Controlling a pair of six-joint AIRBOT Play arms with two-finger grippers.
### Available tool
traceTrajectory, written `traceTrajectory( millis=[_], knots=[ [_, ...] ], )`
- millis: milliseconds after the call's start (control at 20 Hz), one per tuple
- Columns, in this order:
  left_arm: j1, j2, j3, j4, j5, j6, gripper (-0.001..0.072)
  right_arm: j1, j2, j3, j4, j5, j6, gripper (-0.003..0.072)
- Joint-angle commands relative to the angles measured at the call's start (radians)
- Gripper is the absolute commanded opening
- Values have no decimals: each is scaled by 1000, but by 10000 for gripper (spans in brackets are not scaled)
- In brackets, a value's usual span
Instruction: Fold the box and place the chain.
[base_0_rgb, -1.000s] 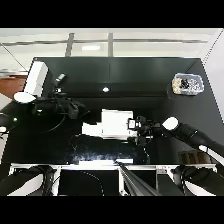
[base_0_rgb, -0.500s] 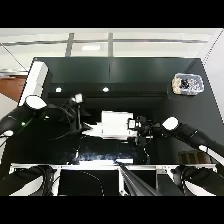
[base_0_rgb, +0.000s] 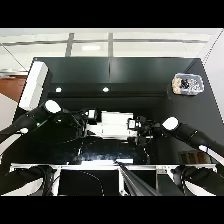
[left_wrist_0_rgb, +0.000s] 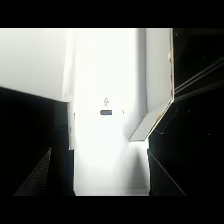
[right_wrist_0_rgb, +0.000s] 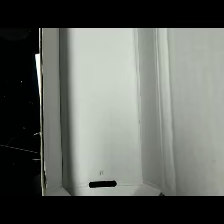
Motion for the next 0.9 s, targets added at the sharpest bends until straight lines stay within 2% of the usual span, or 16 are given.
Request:
traceTrajectory(
  millis=[0, 50, 150, 350, 400, 500, 550, 850],
  knots=[
    [-5, -12, -11, -33, -7, 12, 694, 1, 0, -1, 0, 0, 0, 473],
    [-5, -12, -17, -55, -8, 10, 685, 1, 0, -1, 0, 0, 0, 473],
    [-5, -13, -27, -79, 0, 10, 580, 1, 0, -1, 0, 0, 0, 474],
    [-15, -13, -28, -114, 6, 10, 578, 1, 0, -1, 0, -1, 0, 473],
    [-28, -13, -28, -117, 8, 10, 538, 1, 0, -1, 0, -2, 1, 473],
    [-51, -13, -28, -116, 10, 10, 367, 1, 0, -1, 0, -3, 2, 473],
    [-56, -13, -28, -116, 16, 10, 343, 1, 0, -1, 0, -3, 2, 473],
    [-55, -13, -28, -112, 35, 6, 334, 1, 0, -1, 0, -3, 2, 474]
  ],
)
